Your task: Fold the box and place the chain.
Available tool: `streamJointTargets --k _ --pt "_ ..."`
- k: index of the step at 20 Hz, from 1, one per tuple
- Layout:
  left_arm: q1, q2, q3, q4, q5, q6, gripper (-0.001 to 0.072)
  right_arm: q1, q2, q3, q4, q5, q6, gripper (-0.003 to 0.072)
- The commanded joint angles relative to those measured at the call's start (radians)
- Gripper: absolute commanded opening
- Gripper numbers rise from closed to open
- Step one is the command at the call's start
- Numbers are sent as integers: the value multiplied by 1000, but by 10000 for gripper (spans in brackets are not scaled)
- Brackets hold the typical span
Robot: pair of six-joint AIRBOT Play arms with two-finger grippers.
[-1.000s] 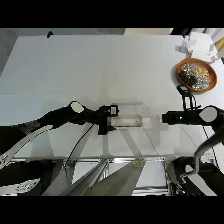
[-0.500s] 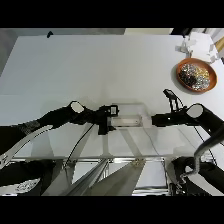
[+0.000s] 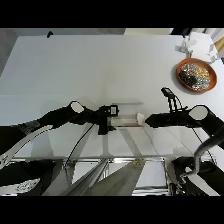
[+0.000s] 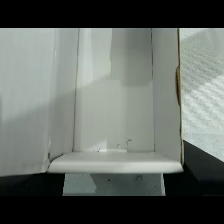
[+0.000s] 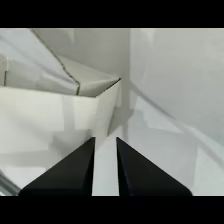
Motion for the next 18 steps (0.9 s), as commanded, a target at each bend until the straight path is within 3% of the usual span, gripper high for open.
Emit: streamJointTargets --k 1,5,7,12,15,18 --pt "0 1 -1 0 0 0 296 2 16 0 9 53 -4 190" --pt "0 1 -1 0 0 0 296 2 47 1 9 67 -3 198" --pt "0 1 -1 0 0 0 296 2 52 1 9 68 -3 293" --pt "0 1 -1 0 0 0 296 98 31 2 -21 -35 60 294" --pt "0 1 -1 0 0 0 296 145 -16 32 -95 -90 169 384" --pt "0 1 -1 0 0 0 296 207 -79 119 -220 -101 312 397"
